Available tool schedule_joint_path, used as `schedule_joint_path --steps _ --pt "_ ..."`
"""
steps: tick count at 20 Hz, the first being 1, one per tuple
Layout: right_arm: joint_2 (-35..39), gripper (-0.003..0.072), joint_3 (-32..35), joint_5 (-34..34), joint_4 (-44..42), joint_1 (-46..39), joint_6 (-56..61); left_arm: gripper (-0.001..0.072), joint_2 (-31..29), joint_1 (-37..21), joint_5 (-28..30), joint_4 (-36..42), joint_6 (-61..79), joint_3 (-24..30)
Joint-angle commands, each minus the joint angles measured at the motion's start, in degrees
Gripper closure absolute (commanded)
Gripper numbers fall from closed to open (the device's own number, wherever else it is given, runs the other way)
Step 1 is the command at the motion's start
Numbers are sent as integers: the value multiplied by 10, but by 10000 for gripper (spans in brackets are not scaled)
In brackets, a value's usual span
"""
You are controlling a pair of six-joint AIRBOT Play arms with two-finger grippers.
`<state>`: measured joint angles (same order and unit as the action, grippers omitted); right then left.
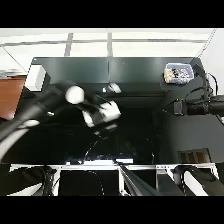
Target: Fold the box and place the chain.
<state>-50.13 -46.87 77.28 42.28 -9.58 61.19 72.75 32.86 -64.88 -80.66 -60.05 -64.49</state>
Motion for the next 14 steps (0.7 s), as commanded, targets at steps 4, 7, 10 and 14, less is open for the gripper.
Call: schedule_joint_path --steps 4,7,10,14 --pt "0 668 0 -4 0 0 0 379 -109 -403 -109 -85 -185 53" --pt "0 668 1 -17 0 0 0 379 -106 -577 -6 -53 -188 112" --pt "0 668 1 -21 -2 0 1 378 -69 -650 19 -5 -110 109" --pt "0 668 1 -21 -2 0 3 378 13 -649 30 12 -70 66"
